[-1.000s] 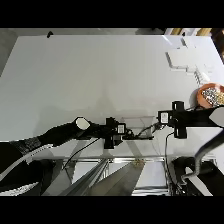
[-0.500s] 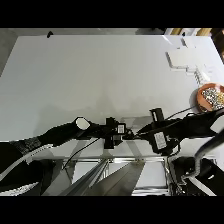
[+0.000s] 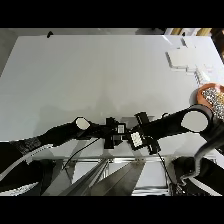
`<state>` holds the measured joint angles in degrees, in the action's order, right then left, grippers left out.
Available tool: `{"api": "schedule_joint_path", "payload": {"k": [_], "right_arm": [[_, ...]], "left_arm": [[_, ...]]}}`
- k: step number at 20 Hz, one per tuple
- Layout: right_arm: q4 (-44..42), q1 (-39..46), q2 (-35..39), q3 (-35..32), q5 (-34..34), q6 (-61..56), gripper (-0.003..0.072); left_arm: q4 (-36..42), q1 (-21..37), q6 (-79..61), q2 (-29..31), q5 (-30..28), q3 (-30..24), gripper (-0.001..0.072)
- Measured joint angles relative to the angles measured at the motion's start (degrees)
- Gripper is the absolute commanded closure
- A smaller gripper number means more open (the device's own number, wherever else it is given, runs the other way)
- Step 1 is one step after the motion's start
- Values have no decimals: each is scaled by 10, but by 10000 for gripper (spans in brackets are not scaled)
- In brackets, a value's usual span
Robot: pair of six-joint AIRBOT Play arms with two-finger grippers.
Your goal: Fold the box and place the chain.
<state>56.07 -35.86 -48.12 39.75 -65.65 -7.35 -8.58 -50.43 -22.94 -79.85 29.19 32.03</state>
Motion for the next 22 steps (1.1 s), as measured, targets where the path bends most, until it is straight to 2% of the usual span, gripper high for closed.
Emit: {"api": "schedule_joint_path", "payload": {"k": [4,10,12,14,22], "right_arm": [[53,49,42,0,-40,-9,567],[104,195,71,-16,-99,2,565],[110,223,61,-33,-102,25,563],[113,238,44,-52,-97,42,482],[112,254,-34,-82,-60,81,493]], "left_arm": [[0,0,0,0,0,0,503],[0,0,0,0,0,0,503],[0,0,0,0,0,0,503],[0,0,0,0,0,0,503],[0,0,0,0,0,0,503]]}}
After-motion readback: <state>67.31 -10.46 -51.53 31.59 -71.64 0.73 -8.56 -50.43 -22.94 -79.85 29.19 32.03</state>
